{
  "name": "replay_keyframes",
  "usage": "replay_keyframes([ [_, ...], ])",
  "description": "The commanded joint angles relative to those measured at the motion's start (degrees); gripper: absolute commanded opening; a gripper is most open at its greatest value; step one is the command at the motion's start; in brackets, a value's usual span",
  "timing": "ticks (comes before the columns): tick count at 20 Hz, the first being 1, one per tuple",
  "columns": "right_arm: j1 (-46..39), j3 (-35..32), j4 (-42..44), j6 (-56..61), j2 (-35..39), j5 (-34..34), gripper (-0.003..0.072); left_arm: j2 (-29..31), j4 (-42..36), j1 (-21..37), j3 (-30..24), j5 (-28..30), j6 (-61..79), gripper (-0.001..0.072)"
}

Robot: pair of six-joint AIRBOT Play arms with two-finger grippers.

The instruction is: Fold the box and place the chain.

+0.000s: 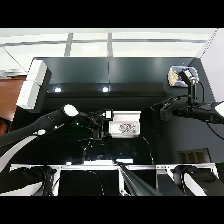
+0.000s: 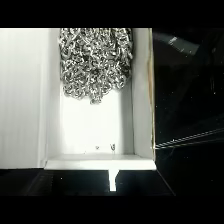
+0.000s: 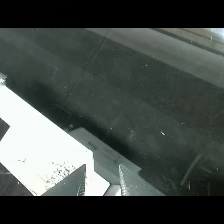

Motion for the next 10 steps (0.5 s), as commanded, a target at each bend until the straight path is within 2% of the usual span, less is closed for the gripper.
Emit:
replay_keyframes([
  [1,0.02,-0.02,0.02,0.00,-0.04,-0.02,0.0252,-0.02,0.22,-0.74,0.07,1.38,0.04,0.0355],
  [7,0.02,-0.02,0.09,0.02,-0.04,-2.45,0.0253,-0.02,0.22,-0.74,0.07,1.46,0.04,0.0328],
  [8,0.02,-0.02,1.03,0.50,-0.04,-4.24,0.0357,-0.02,0.22,-0.74,0.07,1.46,0.04,0.0328],
  [9,0.04,-0.02,2.36,1.88,-0.07,-6.58,0.0594,-0.02,0.20,-0.74,0.07,1.46,0.04,0.0328],
  [10,0.13,0.00,3.65,3.45,-0.17,-9.44,0.0657,-0.02,0.20,-0.74,0.07,1.49,0.04,0.0328],
])
